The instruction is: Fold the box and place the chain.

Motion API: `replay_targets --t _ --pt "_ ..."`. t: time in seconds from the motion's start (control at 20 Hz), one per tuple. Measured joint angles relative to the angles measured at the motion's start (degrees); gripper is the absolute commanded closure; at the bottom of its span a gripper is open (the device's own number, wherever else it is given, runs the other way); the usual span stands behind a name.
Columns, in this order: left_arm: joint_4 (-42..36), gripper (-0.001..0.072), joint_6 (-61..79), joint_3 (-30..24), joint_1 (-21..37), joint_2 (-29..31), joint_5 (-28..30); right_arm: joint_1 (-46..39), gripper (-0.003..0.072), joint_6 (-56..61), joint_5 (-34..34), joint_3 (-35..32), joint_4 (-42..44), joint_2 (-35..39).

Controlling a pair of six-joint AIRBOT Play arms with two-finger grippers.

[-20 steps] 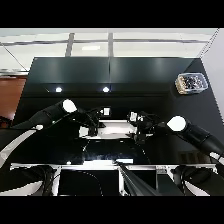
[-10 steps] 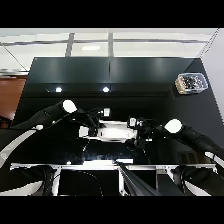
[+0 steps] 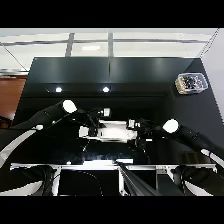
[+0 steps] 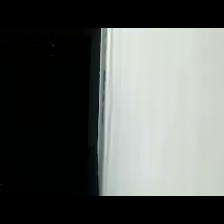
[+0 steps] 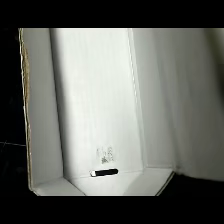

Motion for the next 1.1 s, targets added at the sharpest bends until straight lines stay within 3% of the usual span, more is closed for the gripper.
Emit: replay_targets --t 1.1 --pt "0.0 0.0688 0.0 0.0 0.0 0.0 -0.04 2.43 0.0051 -1.51 -2.36 0.02 -0.39 -0.92"
